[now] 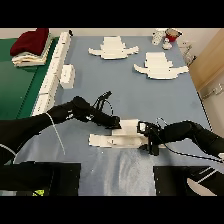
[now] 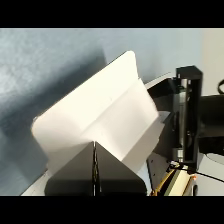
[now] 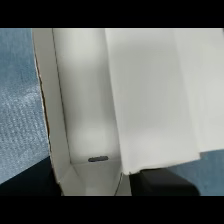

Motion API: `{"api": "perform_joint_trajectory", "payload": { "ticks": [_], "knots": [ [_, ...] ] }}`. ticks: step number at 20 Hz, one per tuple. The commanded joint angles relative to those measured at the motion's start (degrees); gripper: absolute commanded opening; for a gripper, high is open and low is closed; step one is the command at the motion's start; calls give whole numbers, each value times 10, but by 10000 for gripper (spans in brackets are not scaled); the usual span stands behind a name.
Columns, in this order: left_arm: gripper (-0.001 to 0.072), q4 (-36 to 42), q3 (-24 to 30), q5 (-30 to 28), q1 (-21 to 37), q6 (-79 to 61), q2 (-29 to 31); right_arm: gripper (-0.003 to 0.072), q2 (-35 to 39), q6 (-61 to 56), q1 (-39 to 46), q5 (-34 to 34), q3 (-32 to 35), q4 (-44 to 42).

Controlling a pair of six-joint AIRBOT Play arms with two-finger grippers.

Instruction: Fold the box.

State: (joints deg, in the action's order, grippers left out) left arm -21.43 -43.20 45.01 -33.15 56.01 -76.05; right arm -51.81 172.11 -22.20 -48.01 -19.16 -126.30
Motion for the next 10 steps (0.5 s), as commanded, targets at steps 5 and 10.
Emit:
{"api": "perform_joint_trajectory", "payload": {
  "ticks": [5, 10],
  "knots": [
    [13, -68, -31, 23, 7, -82, 116, 464, 0, 0, -1, 0, -1, 1],
    [11, -216, -21, 99, -13, -82, 234, 464, 0, 0, -1, 0, -1, 1]
  ]
}}
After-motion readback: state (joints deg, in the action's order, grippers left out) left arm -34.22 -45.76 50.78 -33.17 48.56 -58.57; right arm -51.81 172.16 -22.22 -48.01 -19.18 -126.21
